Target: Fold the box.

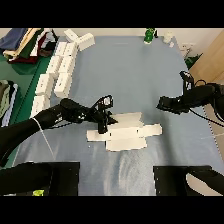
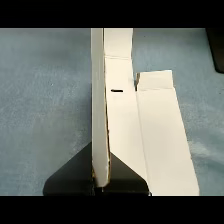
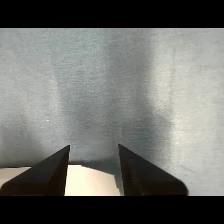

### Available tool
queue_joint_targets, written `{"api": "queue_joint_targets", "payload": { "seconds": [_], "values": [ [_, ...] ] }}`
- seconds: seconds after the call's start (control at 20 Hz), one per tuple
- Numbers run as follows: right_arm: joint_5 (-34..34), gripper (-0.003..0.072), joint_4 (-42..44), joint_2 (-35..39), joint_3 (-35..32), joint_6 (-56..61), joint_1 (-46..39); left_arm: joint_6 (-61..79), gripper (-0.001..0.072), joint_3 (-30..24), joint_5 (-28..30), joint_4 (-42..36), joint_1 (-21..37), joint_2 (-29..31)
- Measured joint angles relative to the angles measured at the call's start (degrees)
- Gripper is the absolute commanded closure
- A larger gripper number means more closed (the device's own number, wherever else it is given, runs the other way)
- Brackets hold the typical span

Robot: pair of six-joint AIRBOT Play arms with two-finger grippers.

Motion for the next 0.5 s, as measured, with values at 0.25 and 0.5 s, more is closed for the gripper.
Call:
{"api": "queue_joint_targets", "payload": {
  "seconds": [0.25,0.5],
  "values": [
    [0.02,0.0225,0.02,0.00,0.00,0.00,0.07,-0.35,0.0698,0.00,-1.92,1.03,0.17,-1.03],
    [0.07,0.0225,0.02,0.00,0.00,0.00,0.07,-2.16,0.0698,0.02,-3.54,3.39,0.17,-1.20]
  ]
}}
